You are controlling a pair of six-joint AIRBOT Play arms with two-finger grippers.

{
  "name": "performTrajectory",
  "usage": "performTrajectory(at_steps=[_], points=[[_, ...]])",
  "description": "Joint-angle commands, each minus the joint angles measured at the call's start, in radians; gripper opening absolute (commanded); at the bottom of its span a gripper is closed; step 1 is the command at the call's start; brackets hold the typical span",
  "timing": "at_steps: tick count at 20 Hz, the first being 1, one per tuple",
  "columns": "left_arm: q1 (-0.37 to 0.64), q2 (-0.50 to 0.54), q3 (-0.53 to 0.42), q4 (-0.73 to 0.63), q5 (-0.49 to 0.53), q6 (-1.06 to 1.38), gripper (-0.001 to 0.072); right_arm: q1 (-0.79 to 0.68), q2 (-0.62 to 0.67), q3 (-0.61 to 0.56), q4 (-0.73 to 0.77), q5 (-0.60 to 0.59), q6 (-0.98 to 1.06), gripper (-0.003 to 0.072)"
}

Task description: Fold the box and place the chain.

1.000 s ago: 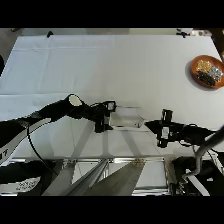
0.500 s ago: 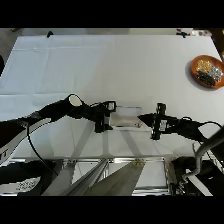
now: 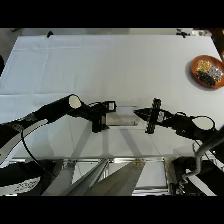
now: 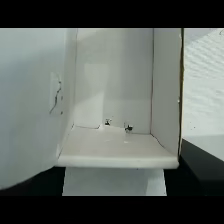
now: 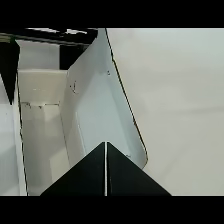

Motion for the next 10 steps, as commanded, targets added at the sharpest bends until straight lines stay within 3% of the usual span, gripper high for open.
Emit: performTrajectory(at_steps=[1, 3, 4, 6, 8, 10], points=[[0.000, 0.002, -0.001, 0.019, 0.008, -0.021, 0.0334, 0.000, -0.037, 0.000, 0.061, 0.001, -0.040, 0.0011], [0.000, 0.003, -0.001, 0.017, 0.007, -0.022, 0.0125, 0.000, -0.038, 0.000, 0.061, -0.010, -0.040, 0.0011], [0.000, 0.004, -0.001, 0.017, 0.003, -0.021, 0.0078, 0.000, -0.038, 0.000, 0.061, -0.022, -0.040, 0.0011], [0.000, 0.016, -0.001, 0.017, 0.004, -0.022, 0.0095, 0.000, -0.038, 0.000, 0.061, -0.029, -0.040, 0.0011], [0.000, 0.034, -0.001, 0.017, 0.011, -0.026, 0.0158, 0.000, -0.038, 0.000, 0.061, -0.029, -0.040, 0.0011], [0.000, 0.048, -0.001, 0.021, 0.018, -0.035, 0.0158, 0.000, -0.038, 0.000, 0.061, -0.029, -0.040, 0.0011]])
